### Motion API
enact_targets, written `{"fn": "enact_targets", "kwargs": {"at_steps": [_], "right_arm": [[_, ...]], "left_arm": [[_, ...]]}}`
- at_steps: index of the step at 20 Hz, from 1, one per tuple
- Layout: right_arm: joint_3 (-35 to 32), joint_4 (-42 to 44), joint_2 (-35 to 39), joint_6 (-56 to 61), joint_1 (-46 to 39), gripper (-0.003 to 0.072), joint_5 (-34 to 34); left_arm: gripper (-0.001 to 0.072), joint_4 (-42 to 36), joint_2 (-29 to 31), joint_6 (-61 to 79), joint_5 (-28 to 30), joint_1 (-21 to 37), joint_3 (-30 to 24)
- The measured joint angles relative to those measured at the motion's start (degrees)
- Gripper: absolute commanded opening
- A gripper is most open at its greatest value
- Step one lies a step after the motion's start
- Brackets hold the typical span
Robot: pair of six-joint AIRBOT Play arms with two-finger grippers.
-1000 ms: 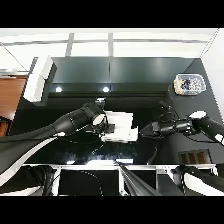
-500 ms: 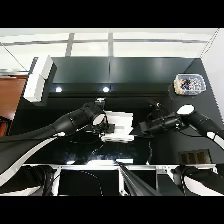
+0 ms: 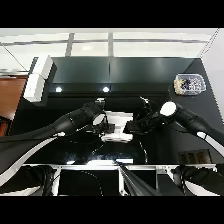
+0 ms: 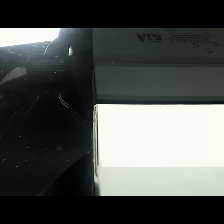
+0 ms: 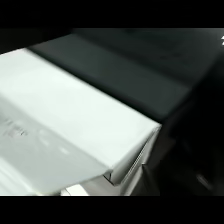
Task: Fold the box and place the chain.
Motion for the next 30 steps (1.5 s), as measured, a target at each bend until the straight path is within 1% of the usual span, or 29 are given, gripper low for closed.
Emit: {"fn": "enact_targets", "kwargs": {"at_steps": [4,9,10,11,14,20,30], "right_arm": [[4.3,-13.9,0.0,14.3,5.1,0.0488,-1.4],[7.9,-25.9,0.0,29.2,10.0,0.0487,-0.4],[8.5,-28.0,0.0,31.8,11.1,0.0423,0.1],[9.0,-30.1,0.0,34.4,12.5,0.0323,0.6],[9.9,-35.1,-0.2,40.9,16.2,0.0324,1.8],[10.3,-38.2,-2.3,46.9,19.3,0.0325,3.5],[10.4,-38.3,-4.7,53.0,19.8,0.0324,5.1]], "left_arm": [[0.0028,0.0,0.0,0.0,0.0,0.0,0.0],[0.0028,0.0,0.0,-0.1,0.0,0.0,0.0],[0.0027,0.0,0.0,-0.1,0.0,0.0,0.0],[0.0028,0.0,0.0,-0.1,0.0,0.0,0.0],[0.0028,0.0,0.0,0.1,-0.2,0.0,0.0],[0.0027,0.0,0.0,0.1,-0.2,0.0,0.0],[0.0027,0.0,0.0,-0.1,0.0,0.0,0.0]]}}
